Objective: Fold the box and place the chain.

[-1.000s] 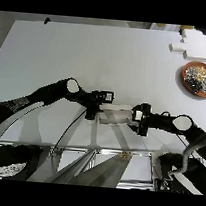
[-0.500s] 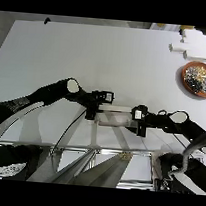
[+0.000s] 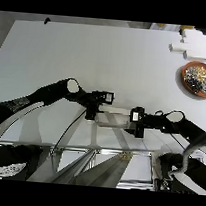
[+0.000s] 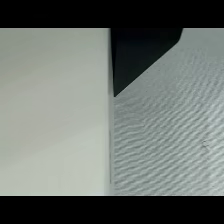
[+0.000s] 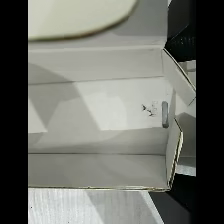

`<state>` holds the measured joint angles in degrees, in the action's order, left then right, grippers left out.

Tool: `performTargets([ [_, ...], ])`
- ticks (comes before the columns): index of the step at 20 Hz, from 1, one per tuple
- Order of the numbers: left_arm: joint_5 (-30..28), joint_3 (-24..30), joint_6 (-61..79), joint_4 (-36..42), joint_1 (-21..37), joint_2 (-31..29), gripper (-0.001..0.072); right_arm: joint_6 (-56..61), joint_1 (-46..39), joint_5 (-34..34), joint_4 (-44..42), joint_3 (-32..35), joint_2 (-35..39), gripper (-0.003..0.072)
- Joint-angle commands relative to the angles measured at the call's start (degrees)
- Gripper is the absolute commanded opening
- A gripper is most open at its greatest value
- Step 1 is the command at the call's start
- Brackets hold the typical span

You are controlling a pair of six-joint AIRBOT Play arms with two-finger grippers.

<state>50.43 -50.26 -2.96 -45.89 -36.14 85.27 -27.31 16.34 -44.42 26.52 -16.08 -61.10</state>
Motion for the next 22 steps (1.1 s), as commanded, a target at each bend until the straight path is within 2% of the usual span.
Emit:
performTargets([
  [1, 0.0, 0.0, -0.1, 0.0, 0.0, 0.0, 0.0009, -0.2, 0.2, 0.8, -0.5, 0.0, -1.2, 0.0634],
  [3, -0.1, 0.0, -0.1, 0.0, 0.0, 0.0, 0.0009, -1.1, 0.2, 1.0, -1.5, 0.0, -1.7, 0.0629],
  [7, 0.0, 0.0, -0.1, 0.0, 0.0, 0.0, 0.0009, -1.9, 0.2, 1.8, -2.6, 0.0, -1.7, 0.0505],
  [9, 0.0, 0.0, -0.1, 0.0, 0.0, 0.0, 0.0009, -1.9, 0.0, 1.9, -2.5, 0.0, -1.7, 0.0394],
  [11, -0.1, 0.0, -0.1, 0.0, 0.0, 0.0, 0.0009, -3.2, 0.0, 2.0, -2.5, 0.0, -1.7, 0.0385],
  [13, -0.1, 0.0, -0.1, 0.0, 0.0, 0.0, 0.0009, -4.2, 0.0, 2.0, -2.5, 0.0, -1.7, 0.0285],
  [22, 0.0, 0.0, -0.1, 0.0, 0.0, 0.0, 0.0009, -4.3, 0.0, 2.2, -2.4, 0.0, -1.6, 0.0296],
])
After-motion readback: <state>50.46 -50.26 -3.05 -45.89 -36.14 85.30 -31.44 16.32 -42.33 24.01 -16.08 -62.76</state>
